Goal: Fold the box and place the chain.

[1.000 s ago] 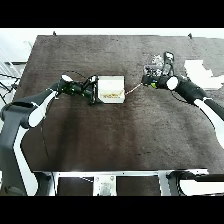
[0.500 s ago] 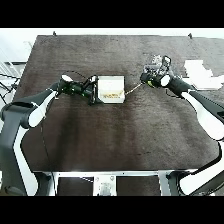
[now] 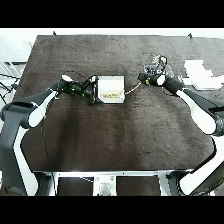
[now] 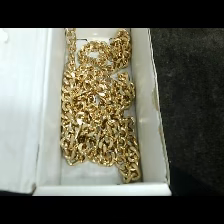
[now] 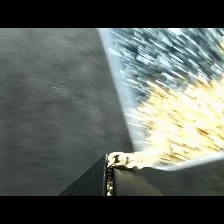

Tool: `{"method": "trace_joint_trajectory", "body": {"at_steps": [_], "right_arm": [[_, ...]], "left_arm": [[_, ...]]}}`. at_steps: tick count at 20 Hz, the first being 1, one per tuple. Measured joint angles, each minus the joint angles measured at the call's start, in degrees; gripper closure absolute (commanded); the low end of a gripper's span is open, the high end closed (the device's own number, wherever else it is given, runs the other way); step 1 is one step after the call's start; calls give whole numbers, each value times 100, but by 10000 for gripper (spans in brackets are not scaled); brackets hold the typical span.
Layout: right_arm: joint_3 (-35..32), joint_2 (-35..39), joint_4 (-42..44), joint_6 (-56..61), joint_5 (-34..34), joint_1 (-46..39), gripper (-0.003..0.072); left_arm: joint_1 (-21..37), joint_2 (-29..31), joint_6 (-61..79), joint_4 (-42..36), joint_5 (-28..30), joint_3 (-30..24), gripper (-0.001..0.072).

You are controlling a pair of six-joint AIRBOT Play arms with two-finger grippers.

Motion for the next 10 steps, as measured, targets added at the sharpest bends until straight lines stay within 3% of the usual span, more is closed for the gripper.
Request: {"method": "trace_joint_trajectory", "body": {"at_steps": [4, 10], "right_arm": [[20, 1093, -4, -496, 157, 267, 678], [22, 2686, -94, -942, 1080, 664, 677]], "left_arm": [[0, 0, 0, 0, 0, 0, 236], [0, 0, 0, 0, -2, 0, 236]]}}
